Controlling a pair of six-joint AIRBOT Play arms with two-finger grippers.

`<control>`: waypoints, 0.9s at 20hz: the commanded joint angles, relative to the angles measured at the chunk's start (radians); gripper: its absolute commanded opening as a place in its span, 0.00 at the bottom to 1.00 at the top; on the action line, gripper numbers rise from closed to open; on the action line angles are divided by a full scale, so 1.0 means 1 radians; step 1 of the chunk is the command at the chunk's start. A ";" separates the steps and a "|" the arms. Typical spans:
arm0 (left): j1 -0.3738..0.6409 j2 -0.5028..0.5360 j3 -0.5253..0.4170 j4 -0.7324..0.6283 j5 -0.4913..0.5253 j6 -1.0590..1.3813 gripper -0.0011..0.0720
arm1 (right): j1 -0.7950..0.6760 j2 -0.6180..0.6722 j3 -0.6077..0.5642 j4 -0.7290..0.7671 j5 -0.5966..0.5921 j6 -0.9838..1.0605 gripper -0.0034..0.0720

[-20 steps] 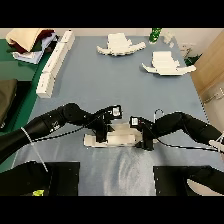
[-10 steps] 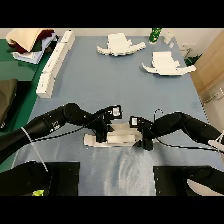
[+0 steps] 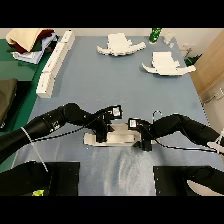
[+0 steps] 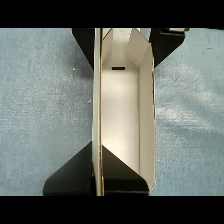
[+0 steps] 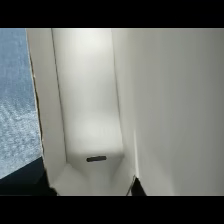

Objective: Fold the box.

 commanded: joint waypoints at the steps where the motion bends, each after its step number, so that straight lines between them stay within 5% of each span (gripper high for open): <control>1: 0.000 0.000 0.001 0.000 0.001 0.000 0.03 | 0.002 0.001 0.000 -0.005 -0.006 0.000 0.83; 3: 0.000 0.000 0.001 0.000 0.001 0.000 0.04 | 0.002 0.009 0.000 -0.004 -0.014 0.001 0.93; 8: 0.000 0.000 0.001 0.000 0.001 0.000 0.04 | -0.008 0.069 0.000 -0.004 -0.018 0.002 0.93; 18: 0.000 0.000 0.001 0.000 0.001 0.000 0.03 | -0.011 0.024 -0.002 -0.001 -0.012 0.001 0.81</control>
